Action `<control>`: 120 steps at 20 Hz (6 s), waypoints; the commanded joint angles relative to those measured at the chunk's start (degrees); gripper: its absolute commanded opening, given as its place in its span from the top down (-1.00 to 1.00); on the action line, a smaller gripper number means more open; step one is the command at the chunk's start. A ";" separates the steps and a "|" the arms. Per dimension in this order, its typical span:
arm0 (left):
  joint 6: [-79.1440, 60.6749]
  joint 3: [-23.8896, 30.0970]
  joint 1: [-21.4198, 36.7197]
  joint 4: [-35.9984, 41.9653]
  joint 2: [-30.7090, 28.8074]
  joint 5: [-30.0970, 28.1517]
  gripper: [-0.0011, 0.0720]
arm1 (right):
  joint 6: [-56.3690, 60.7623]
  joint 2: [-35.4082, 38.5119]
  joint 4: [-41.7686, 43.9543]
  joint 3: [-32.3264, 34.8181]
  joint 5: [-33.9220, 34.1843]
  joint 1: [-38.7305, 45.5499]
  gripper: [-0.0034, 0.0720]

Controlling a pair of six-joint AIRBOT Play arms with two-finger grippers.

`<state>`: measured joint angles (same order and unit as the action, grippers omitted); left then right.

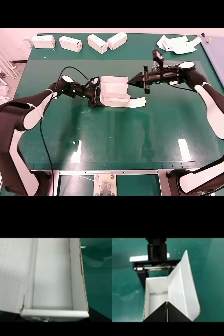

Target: Fold the box and place the chain.

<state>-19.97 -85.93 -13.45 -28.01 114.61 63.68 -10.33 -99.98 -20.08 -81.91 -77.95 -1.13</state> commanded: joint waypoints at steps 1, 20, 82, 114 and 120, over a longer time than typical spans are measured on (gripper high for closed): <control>0.00 0.00 0.04 0.02 0.04 0.00 -0.47 | 1.29 -2.84 1.84 -0.07 5.40 -2.99 0.91; 0.00 0.00 0.04 0.13 0.04 0.00 -0.47 | 7.76 -10.60 -15.82 -12.94 12.02 -3.96 0.92; 0.00 0.00 0.04 0.15 0.04 0.00 -0.47 | -12.20 2.03 -8.33 16.37 22.67 -6.51 -0.08; 0.00 0.00 0.04 0.15 0.04 0.00 -0.47 | 68.30 5.46 -27.02 18.10 17.62 4.85 0.91; 0.00 0.00 0.04 0.15 0.04 0.00 -0.47 | 61.59 4.24 -16.20 16.52 21.38 -0.61 0.91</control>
<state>-19.94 -85.93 -13.45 -27.83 114.63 63.70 55.59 -95.29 -43.57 -64.42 -57.91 0.60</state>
